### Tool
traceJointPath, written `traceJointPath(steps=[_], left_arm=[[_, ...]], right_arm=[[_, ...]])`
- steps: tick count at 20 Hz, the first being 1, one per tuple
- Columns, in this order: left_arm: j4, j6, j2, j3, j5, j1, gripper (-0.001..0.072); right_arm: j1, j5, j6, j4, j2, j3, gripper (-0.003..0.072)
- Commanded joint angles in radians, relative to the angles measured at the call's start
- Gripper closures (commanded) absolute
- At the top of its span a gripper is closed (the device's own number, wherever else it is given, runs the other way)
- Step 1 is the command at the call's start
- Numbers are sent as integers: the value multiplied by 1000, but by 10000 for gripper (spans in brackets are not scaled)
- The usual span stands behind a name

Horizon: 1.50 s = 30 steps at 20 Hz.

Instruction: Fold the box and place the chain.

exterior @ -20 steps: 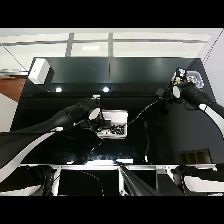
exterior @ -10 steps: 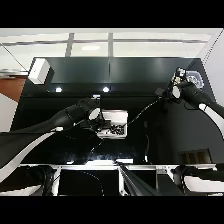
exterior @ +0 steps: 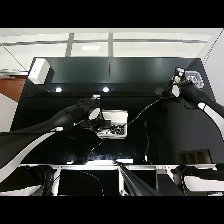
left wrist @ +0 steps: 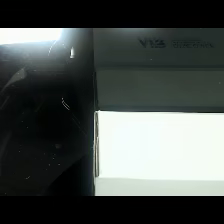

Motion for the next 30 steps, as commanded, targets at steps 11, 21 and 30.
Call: traceJointPath(steps=[11,21,30], left_arm=[[0,0,0,0,0,0,678],[0,0,0,0,0,0,678],[0,0,0,0,-3,0,679]], right_arm=[[0,153,-309,0,253,35,646],[0,343,-593,261,568,35,646],[1,531,-894,799,593,42,644]])
